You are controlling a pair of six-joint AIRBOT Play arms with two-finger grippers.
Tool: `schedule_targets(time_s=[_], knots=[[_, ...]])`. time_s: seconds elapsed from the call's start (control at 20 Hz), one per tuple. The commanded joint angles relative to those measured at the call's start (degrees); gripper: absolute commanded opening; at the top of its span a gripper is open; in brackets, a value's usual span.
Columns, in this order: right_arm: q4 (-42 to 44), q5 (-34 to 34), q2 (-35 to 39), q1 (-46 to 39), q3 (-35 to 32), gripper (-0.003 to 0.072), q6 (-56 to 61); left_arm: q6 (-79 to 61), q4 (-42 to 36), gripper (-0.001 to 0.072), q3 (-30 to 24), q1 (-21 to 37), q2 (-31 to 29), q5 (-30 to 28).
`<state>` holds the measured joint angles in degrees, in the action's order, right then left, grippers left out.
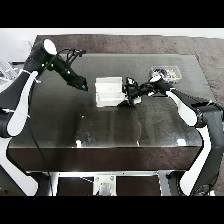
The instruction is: Fold the box and place the chain.
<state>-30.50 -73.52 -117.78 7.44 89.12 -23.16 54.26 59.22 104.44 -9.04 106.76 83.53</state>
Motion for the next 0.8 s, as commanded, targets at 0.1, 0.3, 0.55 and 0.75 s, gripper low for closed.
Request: schedule_targets(time_s=[0.1,0.3,0.55,0.75], knots=[[0.0,0.0,0.02,-0.02,0.0,0.0586,0.02,-40.46,-14.86,0.072,-14.93,1.57,-0.13,-16.79],[0.0,-0.02,0.02,-0.04,0.0,0.0586,0.02,-55.98,-21.03,0.0712,-18.97,1.6,0.0,-15.67],[0.02,-0.02,0.02,-0.02,0.0,0.0585,0.02,-73.42,-23.1,0.072,-19.04,2.78,0.44,-10.6],[0.0,0.0,0.02,-0.02,0.0,0.0586,0.02,-77.61,-27.06,0.072,-19.1,2.91,3.96,-8.57]])
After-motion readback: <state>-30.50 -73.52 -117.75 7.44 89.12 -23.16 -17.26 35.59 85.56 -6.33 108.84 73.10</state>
